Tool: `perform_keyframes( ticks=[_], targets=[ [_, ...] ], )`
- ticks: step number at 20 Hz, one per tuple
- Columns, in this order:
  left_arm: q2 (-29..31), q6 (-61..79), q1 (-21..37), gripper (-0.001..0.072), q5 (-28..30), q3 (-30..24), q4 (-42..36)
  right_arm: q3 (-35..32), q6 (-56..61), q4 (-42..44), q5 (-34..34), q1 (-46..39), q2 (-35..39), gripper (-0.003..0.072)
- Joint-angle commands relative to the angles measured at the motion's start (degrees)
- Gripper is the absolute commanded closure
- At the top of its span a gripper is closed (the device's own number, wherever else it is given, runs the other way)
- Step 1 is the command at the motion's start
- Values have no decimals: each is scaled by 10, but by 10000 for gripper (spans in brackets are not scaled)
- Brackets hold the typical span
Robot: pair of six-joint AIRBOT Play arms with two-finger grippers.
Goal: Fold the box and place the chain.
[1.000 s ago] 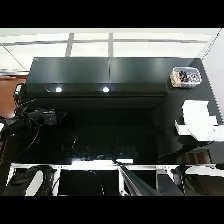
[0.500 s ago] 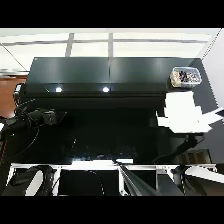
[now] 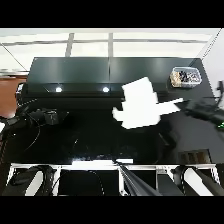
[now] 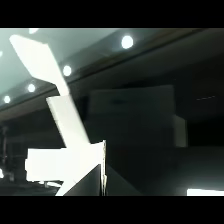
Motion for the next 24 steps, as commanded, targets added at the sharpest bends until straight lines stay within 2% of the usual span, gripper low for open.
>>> perform_keyframes(
  ticks=[1, 4, 7, 8, 10, 13, 15, 19, 23, 24],
  targets=[
    [-21, 17, -10, 15, 34, 1, -76, -120, 0, 101, -196, 195, 84, 672],
    [-114, 70, -39, 14, 4, 9, -154, -144, 1, 121, -318, 356, 88, 672],
    [-224, 56, -66, 14, 15, 61, -100, -144, 30, 120, -360, 461, 88, 672],
    [-261, 35, -75, 15, -7, 82, -78, -144, 34, 120, -360, 476, 88, 672],
    [-341, 19, -96, 14, -79, 120, -60, -144, 35, 120, -360, 494, 88, 672],
    [-442, 70, -116, 14, -139, 148, -150, -144, 35, 120, -364, 494, 88, 672],
    [-490, 70, -128, 14, -168, 172, -139, -144, 35, 121, -362, 494, 88, 672],
    [-545, 85, -152, 14, -196, 208, -134, -144, 35, 121, -353, 494, 88, 671],
    [-599, 177, -180, 18, -326, 244, -121, -144, 35, 120, -352, 494, 88, 671],
    [-606, 181, -188, 49, -332, 255, -96, -144, 35, 119, -352, 494, 88, 671]
  ],
)
